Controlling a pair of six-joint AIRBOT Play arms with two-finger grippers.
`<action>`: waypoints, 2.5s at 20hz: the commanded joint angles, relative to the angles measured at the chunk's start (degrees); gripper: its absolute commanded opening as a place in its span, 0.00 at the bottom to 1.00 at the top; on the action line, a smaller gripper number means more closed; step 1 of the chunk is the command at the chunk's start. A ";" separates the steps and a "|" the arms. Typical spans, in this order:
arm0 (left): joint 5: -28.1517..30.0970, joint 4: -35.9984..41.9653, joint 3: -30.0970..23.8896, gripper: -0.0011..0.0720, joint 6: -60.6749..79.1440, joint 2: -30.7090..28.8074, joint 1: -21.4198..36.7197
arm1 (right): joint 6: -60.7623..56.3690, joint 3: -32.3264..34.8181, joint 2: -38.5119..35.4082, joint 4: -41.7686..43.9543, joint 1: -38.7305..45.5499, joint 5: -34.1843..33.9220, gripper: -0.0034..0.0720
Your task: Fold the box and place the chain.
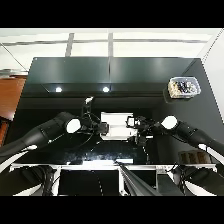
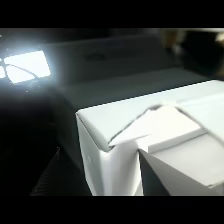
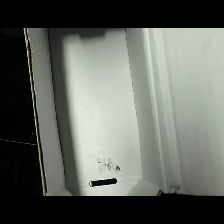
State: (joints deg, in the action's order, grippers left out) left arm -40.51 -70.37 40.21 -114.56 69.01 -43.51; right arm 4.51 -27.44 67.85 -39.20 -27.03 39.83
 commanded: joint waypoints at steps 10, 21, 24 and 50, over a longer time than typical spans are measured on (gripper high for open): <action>-13.84 -13.60 12.24 0.39 -12.22 8.15 -6.95 | 0.00 -0.04 0.04 0.00 -0.07 -0.02 0.68; -14.64 -15.23 12.52 0.33 -17.94 8.87 -6.95 | 0.00 -0.04 0.04 0.04 -0.09 -0.04 0.68; -16.81 -15.32 14.23 0.33 -17.94 11.10 -6.95 | 0.00 -0.04 0.04 0.04 -0.09 -0.04 0.68; -18.45 -15.69 15.34 0.33 -19.93 13.03 -6.95 | 0.00 -0.04 0.04 0.17 -0.61 -0.66 0.68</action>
State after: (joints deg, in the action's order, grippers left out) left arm -58.74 -86.08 55.51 -134.52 82.00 -50.41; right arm 4.51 -27.42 67.88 -39.03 -27.59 39.40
